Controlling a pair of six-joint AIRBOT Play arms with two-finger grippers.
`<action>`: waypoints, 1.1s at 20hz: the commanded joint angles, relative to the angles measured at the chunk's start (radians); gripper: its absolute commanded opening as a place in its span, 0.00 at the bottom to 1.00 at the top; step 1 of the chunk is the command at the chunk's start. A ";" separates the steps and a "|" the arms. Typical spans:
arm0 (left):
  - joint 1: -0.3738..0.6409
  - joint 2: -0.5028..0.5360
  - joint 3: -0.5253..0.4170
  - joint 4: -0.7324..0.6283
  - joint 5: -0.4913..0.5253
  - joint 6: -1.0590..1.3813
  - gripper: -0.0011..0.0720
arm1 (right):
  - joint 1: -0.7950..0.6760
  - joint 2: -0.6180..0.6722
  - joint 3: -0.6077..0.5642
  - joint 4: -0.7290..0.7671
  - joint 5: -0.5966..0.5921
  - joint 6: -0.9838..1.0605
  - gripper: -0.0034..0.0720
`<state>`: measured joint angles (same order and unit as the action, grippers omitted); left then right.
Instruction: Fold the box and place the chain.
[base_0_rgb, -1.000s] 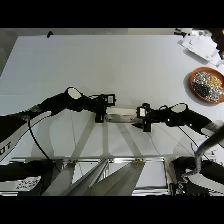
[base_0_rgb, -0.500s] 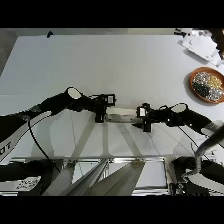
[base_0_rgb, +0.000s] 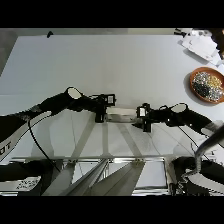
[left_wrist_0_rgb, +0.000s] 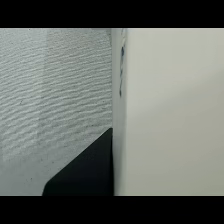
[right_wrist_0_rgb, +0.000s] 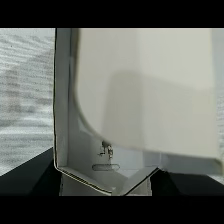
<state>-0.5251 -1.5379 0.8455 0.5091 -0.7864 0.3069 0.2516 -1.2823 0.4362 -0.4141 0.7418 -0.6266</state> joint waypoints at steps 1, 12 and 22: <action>0.000 0.000 0.000 -0.003 -0.003 0.000 0.03 | 0.000 0.000 0.000 0.000 0.000 0.000 0.60; 0.017 0.055 0.000 0.002 0.016 0.002 0.60 | 0.000 0.000 0.000 0.000 0.000 0.000 0.60; 0.178 0.374 0.000 0.394 -0.282 -0.463 0.73 | 0.000 0.000 0.000 0.000 0.000 0.000 0.60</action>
<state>-0.3843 -1.2732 0.8448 0.7166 -0.8993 0.0574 0.2516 -1.2823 0.4362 -0.4141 0.7422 -0.6266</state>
